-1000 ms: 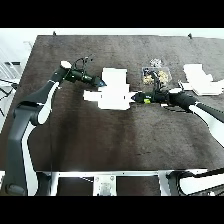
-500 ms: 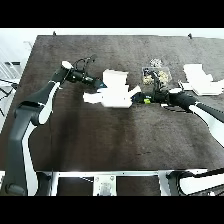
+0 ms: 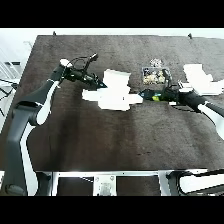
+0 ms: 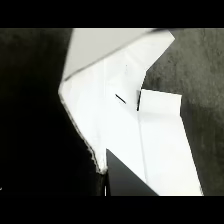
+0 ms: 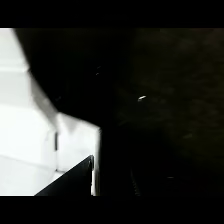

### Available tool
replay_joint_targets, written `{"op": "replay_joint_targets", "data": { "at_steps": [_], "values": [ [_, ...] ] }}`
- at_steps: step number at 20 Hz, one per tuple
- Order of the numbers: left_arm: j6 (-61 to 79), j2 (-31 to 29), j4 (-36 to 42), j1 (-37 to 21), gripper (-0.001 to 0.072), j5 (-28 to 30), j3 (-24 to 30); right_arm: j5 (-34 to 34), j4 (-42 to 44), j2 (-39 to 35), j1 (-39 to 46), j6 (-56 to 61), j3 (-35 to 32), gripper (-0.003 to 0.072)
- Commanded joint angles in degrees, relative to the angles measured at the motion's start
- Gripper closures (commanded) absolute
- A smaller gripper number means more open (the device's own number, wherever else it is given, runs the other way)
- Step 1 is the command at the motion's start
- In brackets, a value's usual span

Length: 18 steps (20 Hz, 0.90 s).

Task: Fold the box and place the chain.

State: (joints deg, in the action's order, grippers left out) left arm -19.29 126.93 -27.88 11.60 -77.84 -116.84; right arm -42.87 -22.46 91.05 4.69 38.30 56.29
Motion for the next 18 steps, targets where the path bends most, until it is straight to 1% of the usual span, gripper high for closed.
{"op": "replay_joint_targets", "data": {
  "at_steps": [1, 4, 5, 8, 11, 13, 15, 18],
  "values": [
    [10.7, -2.1, -0.1, 0.0, 0.0698, -0.7, 3.6, 0.0, 0.0, -0.9, 5.8, 0.0, 0.1, 0.0406],
    [16.8, -5.3, 1.4, 0.0, 0.0698, 2.0, 9.0, -1.6, 0.0, -1.1, 11.0, 0.0, 0.1, 0.0406],
    [19.0, -6.7, 2.5, 0.0, 0.0698, 3.9, 11.3, -2.9, 0.0, -1.1, 11.9, 0.0, 0.1, 0.0406],
    [26.9, -10.9, 7.3, 0.0, 0.0698, 9.0, 18.1, -4.2, 0.0, -1.1, 12.2, -1.3, 0.1, 0.0406],
    [31.1, -11.5, 8.2, 0.0, 0.0697, 14.8, 22.5, -5.6, 0.0, -1.2, 12.0, -1.3, 0.1, 0.0406],
    [36.3, -11.4, 10.5, 0.0, 0.0697, 16.1, 25.4, -5.9, 0.0, -1.2, 11.7, -1.3, 0.1, 0.0406],
    [39.0, -11.4, 11.1, 0.0, 0.0696, 16.4, 27.5, -5.9, 0.0, -1.2, 11.3, -1.3, 0.1, 0.0406],
    [40.0, -10.6, 12.0, 0.0, 0.0696, 15.5, 28.0, -6.7, 0.0, -1.2, 10.2, -1.3, 0.1, 0.0406]
  ]
}}
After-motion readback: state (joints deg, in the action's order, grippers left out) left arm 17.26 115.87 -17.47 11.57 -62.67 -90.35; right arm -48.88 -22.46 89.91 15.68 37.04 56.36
